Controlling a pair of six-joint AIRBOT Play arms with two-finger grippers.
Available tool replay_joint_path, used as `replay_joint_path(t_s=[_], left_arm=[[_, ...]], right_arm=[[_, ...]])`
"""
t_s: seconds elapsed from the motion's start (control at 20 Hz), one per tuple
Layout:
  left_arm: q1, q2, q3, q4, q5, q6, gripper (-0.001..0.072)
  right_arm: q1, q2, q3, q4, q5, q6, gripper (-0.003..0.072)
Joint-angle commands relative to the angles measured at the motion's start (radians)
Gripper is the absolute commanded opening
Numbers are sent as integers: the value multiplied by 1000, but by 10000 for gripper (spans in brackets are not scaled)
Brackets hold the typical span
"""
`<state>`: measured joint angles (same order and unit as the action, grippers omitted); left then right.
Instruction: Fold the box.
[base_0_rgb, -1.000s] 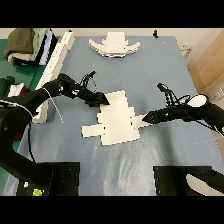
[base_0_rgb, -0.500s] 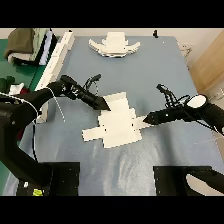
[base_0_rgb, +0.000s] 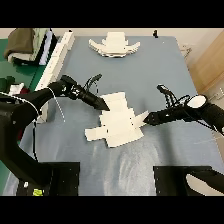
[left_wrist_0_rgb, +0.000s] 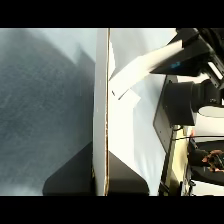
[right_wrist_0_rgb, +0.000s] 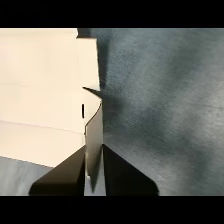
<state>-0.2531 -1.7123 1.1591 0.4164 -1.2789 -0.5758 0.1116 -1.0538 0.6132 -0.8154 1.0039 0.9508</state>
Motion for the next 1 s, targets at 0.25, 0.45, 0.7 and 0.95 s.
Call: replay_joint_path(t_s=[0.25, 0.45, 0.7, 0.95], left_arm=[[-36, 72, 17, 26, 108, 169, 10], [-138, 212, -14, 89, 237, 326, 10], [-214, 386, -261, 8, 478, 624, 9], [-288, 486, -497, -193, 677, 963, 10]], right_arm=[[-7, 2, 60, -223, -30, 281, 406], [-56, 2, 111, -316, -10, 518, 567], [-86, 4, 191, -312, -53, 595, 567], [-85, 6, 198, -237, -123, 597, 567]])
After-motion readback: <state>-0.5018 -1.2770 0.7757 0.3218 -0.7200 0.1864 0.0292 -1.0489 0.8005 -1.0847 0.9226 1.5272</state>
